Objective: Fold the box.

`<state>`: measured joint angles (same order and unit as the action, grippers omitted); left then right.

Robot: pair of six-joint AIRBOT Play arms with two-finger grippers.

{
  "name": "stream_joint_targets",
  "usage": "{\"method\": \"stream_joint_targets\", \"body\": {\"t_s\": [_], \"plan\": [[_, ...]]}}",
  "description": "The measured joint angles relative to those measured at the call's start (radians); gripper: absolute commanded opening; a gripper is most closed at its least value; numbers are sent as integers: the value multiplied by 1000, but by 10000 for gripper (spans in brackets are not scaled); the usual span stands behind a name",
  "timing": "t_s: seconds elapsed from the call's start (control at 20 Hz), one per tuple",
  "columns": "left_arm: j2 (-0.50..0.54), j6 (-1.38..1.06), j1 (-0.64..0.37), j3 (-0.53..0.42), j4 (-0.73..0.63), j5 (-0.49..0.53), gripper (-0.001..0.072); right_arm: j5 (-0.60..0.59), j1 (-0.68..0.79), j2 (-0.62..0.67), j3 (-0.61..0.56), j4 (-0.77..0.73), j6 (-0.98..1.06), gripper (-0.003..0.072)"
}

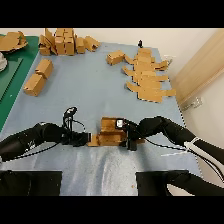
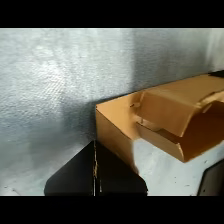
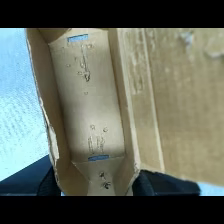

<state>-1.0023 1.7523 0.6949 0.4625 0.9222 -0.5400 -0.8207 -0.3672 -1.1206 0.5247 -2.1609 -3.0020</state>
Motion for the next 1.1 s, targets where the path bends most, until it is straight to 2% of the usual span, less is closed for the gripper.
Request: {"method": "stream_joint_targets", "body": {"t_s": [0.35,0.65,0.7,0.75,0.8,1.1], "plan": [[2,-83,15,1,-163,22,11,0,0,0,0,0,0,522],[25,-149,16,15,-217,12,12,0,0,0,0,0,0,522],[26,-153,16,16,-222,11,30,0,0,0,0,0,0,522],[28,-156,16,17,-223,8,235,0,0,0,0,0,0,522],[29,-160,16,17,-225,9,297,0,0,0,0,0,0,522],[31,-167,16,17,-230,2,282,0,0,0,0,0,0,522]]}}
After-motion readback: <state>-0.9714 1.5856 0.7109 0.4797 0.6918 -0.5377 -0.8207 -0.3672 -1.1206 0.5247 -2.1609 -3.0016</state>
